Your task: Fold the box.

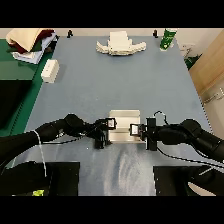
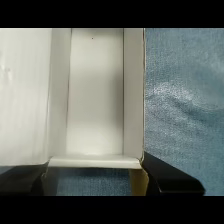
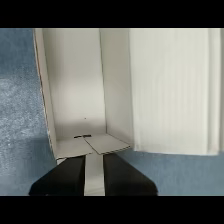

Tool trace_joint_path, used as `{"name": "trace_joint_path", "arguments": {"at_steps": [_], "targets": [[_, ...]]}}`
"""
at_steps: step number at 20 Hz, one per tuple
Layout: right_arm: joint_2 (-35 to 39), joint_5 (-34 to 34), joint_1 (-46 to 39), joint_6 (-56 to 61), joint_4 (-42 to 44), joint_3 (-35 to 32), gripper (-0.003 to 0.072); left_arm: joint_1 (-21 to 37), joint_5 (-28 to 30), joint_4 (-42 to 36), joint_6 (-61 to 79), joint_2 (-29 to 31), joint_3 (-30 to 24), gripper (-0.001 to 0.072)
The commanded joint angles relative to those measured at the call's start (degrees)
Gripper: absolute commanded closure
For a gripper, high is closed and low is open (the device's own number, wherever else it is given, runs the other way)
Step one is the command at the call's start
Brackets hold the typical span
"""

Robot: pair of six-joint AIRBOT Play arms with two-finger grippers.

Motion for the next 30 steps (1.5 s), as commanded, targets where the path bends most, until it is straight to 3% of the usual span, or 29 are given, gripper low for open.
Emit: {"name": "trace_joint_path", "arguments": {"at_steps": [1,10,11,12,13,20,21,22,23,24,25,26,30], "targets": [[0.0,1.31,0.07,-0.7,0.52,-0.02,0.0532,0.02,-0.02,0.0,0.0,0.02,0.04,0.0201],[0.0,2.6,0.09,-4.2,7.08,-0.04,0.0522,0.02,-0.02,0.0,0.0,0.02,0.04,0.0201],[-0.04,2.6,0.09,-4.17,7.72,-0.04,0.0416,0.02,-0.02,0.0,0.0,0.02,0.04,0.0201],[-0.33,2.64,0.09,-4.17,8.28,-0.04,0.0191,0.02,-0.02,0.0,0.0,0.02,0.04,0.0201],[-0.74,2.62,0.09,-4.17,8.72,-0.04,0.009,0.02,-0.02,0.0,0.0,0.02,0.04,0.0201],[-1.29,1.75,0.02,-4.11,8.0,-0.02,0.0092,0.02,-0.02,0.0,0.0,0.02,0.04,0.0201],[-1.27,0.87,0.02,-3.69,7.17,0.07,0.011,0.02,0.0,0.0,0.0,0.02,0.04,0.0201],[-0.94,-1.16,-0.04,-0.85,5.66,0.22,0.0195,0.02,-0.02,0.0,0.0,0.02,0.04,0.0201],[-0.44,-3.78,-0.04,4.22,2.36,0.7,0.0416,0.02,-0.02,0.0,0.0,0.02,0.04,0.0201],[0.11,-6.14,-0.04,11.5,-1.42,1.27,0.0515,0.02,-0.02,0.0,0.0,0.02,0.04,0.0201],[0.85,-8.0,-0.04,21.44,-6.05,1.9,0.0562,0.02,-0.02,0.0,0.0,0.02,0.04,0.0201],[1.49,-9.57,-0.04,30.45,-10.34,2.71,0.0689,0.02,-0.02,0.0,0.0,0.02,0.04,0.0201],[2.62,-20.57,-0.83,63.34,-29.07,7.52,0.0683,0.02,0.0,0.0,0.0,0.02,0.04,0.0201]]}}
